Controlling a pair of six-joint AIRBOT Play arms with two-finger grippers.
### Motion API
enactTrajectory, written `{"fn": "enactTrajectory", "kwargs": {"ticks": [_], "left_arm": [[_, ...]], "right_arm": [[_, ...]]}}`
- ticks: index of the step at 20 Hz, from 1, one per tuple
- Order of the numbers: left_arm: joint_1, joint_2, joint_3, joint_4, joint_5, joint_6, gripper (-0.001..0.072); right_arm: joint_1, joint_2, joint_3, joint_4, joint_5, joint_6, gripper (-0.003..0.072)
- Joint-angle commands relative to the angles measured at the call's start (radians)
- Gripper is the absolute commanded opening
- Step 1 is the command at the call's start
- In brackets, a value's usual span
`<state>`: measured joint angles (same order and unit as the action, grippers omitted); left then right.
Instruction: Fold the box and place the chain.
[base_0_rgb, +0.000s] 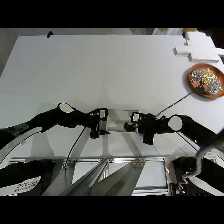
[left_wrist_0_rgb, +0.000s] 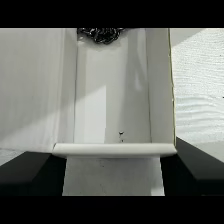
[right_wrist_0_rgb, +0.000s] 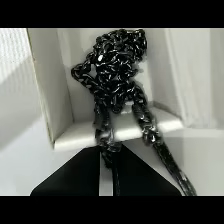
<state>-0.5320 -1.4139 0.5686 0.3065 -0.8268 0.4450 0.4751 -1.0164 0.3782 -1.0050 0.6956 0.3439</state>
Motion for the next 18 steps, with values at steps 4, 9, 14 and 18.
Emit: {"fn": "enactTrajectory", "kwargs": {"ticks": [4,9,14,18], "left_arm": [[0.000,0.000,0.000,0.000,0.000,0.000,0.0253],[0.000,0.000,0.000,0.001,0.000,0.000,0.0253],[0.000,0.000,0.000,0.000,0.000,0.000,0.0253],[0.000,0.000,0.000,0.000,0.000,0.000,0.0253]], "right_arm": [[-0.001,0.216,0.053,-0.199,0.209,0.157,0.0012],[0.000,0.256,0.297,-0.145,0.489,0.219,0.0012],[0.000,0.253,0.481,0.052,0.416,0.232,0.0012],[0.040,0.176,0.484,0.131,0.334,0.232,0.0012]]}}
